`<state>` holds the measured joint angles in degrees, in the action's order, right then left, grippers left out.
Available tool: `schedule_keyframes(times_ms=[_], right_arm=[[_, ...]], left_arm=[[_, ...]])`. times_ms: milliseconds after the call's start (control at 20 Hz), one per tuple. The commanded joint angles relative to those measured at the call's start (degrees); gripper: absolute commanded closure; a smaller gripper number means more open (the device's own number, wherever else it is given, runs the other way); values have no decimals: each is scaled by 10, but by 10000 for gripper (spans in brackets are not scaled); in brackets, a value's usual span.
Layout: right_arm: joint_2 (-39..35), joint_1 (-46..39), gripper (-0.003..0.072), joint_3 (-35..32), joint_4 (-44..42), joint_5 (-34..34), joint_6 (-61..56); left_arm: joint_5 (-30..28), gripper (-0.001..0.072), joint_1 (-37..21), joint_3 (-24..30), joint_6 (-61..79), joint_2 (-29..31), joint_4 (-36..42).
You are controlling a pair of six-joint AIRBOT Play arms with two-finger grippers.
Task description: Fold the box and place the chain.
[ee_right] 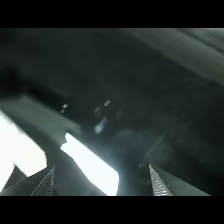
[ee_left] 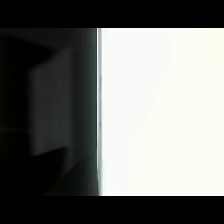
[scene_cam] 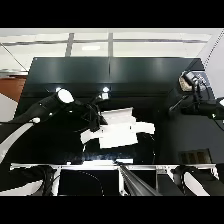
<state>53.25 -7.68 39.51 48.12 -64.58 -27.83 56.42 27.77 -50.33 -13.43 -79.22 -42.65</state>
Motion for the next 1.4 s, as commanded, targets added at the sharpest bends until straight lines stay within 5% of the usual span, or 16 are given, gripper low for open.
schedule_keyframes(times_ms=[0,450,1000,1350], right_arm=[[0,49,-17,-35,15,-29,111],[54,227,-18,-76,73,38,180],[72,242,-17,-76,95,37,181],[72,299,-17,-76,96,98,194]], left_arm=[[-63,683,43,-3,34,-3,-53],[-70,684,43,-3,34,-27,-44],[-101,687,43,33,27,-25,-46],[-112,686,43,33,27,-25,-60]])
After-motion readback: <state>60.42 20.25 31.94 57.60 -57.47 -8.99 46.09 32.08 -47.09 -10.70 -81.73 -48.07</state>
